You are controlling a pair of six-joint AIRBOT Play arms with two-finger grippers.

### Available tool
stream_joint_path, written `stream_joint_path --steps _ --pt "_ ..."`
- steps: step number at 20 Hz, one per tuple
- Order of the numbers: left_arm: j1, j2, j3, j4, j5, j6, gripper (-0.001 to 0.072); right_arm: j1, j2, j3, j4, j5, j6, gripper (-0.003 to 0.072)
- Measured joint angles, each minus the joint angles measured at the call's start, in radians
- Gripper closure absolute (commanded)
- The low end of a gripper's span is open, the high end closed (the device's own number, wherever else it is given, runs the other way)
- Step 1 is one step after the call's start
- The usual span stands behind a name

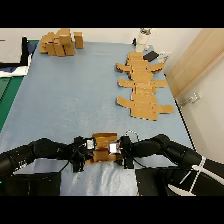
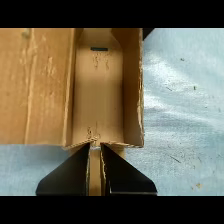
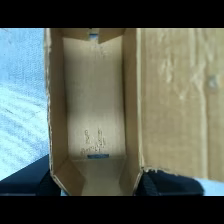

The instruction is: Fold the box.

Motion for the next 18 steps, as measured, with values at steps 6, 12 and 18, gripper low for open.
stream_joint_path --steps 6,12,18 --pt "-0.024 -0.016 0.003 -0.071 0.04 0.042 0.0134 0.0 0.0 0.0 0.0 0.0 0.0 0.0112" --pt "-0.026 -0.02 0.003 -0.092 0.049 0.049 0.069 0.0 0.0 0.0 0.0 0.0 0.0 0.0112" --pt "0.025 0.093 0.034 0.192 -0.026 -0.308 0.0691 0.0 0.0 0.0 0.0 0.0 0.0 0.0112"
